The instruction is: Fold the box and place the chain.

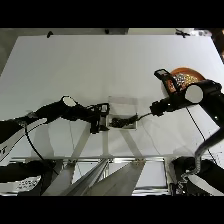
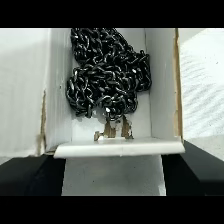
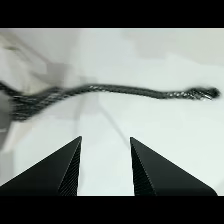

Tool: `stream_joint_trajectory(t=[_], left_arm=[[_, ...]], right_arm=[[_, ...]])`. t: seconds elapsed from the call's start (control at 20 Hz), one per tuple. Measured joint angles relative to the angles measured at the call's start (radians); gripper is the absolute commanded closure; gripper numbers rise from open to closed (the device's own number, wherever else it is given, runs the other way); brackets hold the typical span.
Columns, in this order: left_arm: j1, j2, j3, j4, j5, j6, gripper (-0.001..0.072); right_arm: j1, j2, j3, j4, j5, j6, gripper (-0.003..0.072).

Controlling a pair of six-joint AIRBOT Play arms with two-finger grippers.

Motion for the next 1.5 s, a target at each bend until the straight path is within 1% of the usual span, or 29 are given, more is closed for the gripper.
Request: stream_joint_trajectory(t=[0.05, 0.2, 0.4, 0.45, 0.5, 0.7, 0.8, 0.85, 0.95, 1.0, 1.05, 1.1, 1.15, 1.35, 1.5], left_arm=[[0.000, 0.000, 0.000, 0.000, 0.000, 0.000, 0.0507], [0.000, 0.000, 0.000, 0.000, 0.000, 0.000, 0.0507], [0.000, 0.000, 0.000, 0.000, 0.000, 0.000, 0.0507], [0.000, 0.000, 0.000, 0.000, 0.000, 0.000, 0.0507], [0.000, 0.000, 0.000, 0.000, 0.000, 0.000, 0.0507], [0.000, 0.000, 0.000, 0.000, 0.000, 0.000, 0.0507], [0.000, 0.000, 0.000, 0.000, 0.000, 0.000, 0.0507], [0.000, 0.000, 0.000, 0.000, 0.000, 0.000, 0.0507], [0.000, 0.000, 0.000, 0.000, 0.000, 0.000, 0.0507], [0.000, 0.000, 0.000, 0.000, 0.000, 0.000, 0.0507], [0.000, 0.000, 0.000, 0.000, 0.000, 0.000, 0.0507], [0.000, 0.000, 0.000, 0.000, 0.001, 0.000, 0.0507], [0.000, 0.000, 0.000, 0.000, 0.001, 0.000, 0.0507], [0.000, 0.000, 0.000, 0.000, 0.000, 0.000, 0.0507], [0.000, 0.000, 0.000, 0.000, 0.000, 0.000, 0.0507]], right_arm=[[-0.022, -0.023, -0.011, -0.016, -0.010, 0.000, 0.0145], [-0.070, -0.114, -0.031, -0.056, -0.053, 0.000, 0.0164], [-0.091, -0.225, -0.039, -0.082, -0.127, -0.001, 0.0166], [-0.094, -0.244, -0.040, -0.085, -0.145, -0.001, 0.0177], [-0.095, -0.257, -0.040, -0.087, -0.162, -0.001, 0.0220], [-0.099, -0.284, -0.041, -0.090, -0.207, -0.004, 0.0241], [-0.099, -0.290, -0.041, -0.088, -0.224, -0.004, 0.0350], [-0.098, -0.292, -0.042, -0.085, -0.231, -0.004, 0.0421], [-0.098, -0.294, -0.042, -0.079, -0.235, -0.003, 0.0537], [-0.099, -0.295, -0.042, -0.077, -0.235, -0.001, 0.0574], [-0.099, -0.296, -0.041, -0.077, -0.237, 0.000, 0.0643], [-0.100, -0.301, -0.040, -0.098, -0.279, 0.004, 0.0661], [-0.101, -0.299, -0.042, -0.109, -0.289, 0.004, 0.0670], [-0.100, -0.297, -0.042, -0.099, -0.266, 0.000, 0.0677], [-0.100, -0.281, -0.044, -0.095, -0.225, 0.000, 0.0678]])
